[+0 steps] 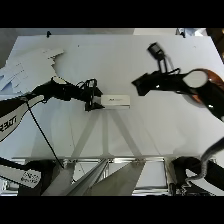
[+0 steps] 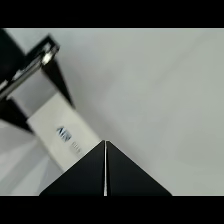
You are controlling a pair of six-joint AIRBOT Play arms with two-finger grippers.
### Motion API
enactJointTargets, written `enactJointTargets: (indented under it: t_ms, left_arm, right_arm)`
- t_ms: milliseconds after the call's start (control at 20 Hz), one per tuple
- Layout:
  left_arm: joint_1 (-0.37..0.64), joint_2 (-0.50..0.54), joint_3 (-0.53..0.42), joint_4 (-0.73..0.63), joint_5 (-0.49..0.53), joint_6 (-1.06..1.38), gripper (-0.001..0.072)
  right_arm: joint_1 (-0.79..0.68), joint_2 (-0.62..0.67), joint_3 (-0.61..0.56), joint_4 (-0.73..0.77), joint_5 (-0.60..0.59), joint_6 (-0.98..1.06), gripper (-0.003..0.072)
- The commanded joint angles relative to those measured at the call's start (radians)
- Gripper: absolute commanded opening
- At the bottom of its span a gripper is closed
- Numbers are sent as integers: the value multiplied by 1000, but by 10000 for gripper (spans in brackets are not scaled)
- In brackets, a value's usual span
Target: Fold the box and place the chain.
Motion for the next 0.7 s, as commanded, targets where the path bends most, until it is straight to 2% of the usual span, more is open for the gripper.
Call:
enactJointTargets:
  t_ms: [0, 250, 400, 650]
  left_arm:
    - [1, 0, 1, 0, 1, 1, 376]
    - [1, 0, 1, 0, 1, 1, 376]
    - [1, 0, 0, 0, 1, 1, 376]
    - [1, 0, 1, 0, 1, 1, 376]
  right_arm:
    - [-90, 138, 0, -121, -50, 118, 7]
    - [-325, 160, 0, -386, 106, 384, 6]
    - [-344, 160, 0, -573, 144, 486, 8]
    - [-344, 160, 0, -563, 149, 485, 8]
